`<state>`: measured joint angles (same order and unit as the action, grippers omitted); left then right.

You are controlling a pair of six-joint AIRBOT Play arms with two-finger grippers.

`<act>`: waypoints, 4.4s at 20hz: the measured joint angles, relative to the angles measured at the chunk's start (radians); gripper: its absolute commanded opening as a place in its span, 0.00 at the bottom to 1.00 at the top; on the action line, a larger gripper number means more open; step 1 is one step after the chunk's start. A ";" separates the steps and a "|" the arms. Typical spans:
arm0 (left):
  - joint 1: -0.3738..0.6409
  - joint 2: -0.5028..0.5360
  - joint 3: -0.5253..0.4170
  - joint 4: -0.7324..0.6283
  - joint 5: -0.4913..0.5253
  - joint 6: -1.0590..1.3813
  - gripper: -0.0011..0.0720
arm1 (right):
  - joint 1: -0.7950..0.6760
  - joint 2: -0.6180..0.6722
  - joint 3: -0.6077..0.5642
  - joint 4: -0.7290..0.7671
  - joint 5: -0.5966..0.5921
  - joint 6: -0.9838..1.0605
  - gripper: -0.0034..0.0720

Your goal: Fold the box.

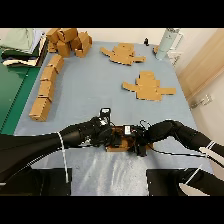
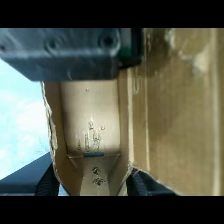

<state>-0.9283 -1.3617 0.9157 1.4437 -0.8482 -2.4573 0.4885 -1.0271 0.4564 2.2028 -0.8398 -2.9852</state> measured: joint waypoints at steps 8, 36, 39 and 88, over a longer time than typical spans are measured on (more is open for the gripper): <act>-0.006 -0.023 0.014 0.003 0.001 -0.012 0.04 | 0.000 0.000 0.000 0.000 0.000 0.001 0.70; 0.456 0.086 0.081 -0.553 -0.278 0.644 0.52 | 0.000 0.000 0.000 0.000 0.000 0.000 0.70; 0.568 0.089 0.081 -0.620 -0.335 0.938 0.03 | 0.000 0.000 0.000 0.000 0.000 0.000 0.70; 0.269 0.142 -0.399 -1.046 0.376 2.666 0.84 | 0.000 0.000 0.000 0.000 0.000 0.000 0.70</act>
<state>-0.6594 -1.2198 0.5163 0.3973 -0.4725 0.2085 0.4885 -1.0271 0.4564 2.2024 -0.8398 -2.9849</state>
